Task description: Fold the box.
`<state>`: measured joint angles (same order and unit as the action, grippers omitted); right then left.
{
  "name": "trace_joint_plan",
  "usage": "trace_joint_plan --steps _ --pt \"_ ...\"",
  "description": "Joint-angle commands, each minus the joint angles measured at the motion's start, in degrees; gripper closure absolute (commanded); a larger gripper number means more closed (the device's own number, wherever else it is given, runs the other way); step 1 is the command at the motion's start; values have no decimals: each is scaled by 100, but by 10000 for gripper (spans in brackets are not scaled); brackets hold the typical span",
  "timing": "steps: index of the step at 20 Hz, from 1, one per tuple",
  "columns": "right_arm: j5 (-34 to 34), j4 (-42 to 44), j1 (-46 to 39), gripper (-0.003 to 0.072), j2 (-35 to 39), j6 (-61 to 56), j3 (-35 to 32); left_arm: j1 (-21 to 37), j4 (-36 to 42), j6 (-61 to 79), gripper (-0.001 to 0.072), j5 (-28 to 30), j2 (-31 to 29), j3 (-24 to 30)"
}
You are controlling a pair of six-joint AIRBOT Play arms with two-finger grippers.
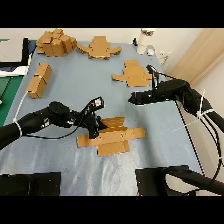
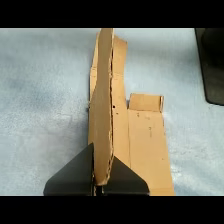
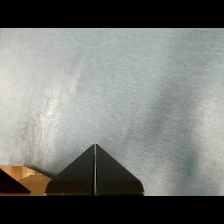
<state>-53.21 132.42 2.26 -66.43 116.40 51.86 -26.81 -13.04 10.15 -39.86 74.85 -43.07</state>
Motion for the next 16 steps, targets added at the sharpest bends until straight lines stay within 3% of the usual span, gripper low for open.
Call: trace_joint_plan --steps 1,16 --pt "33 2 0 682 -4 -2 7 -109 15 118 698 118 -28 138" --pt "17 -20 0 682 -17 -2 -4 -98 -267 -76 698 68 -31 160"
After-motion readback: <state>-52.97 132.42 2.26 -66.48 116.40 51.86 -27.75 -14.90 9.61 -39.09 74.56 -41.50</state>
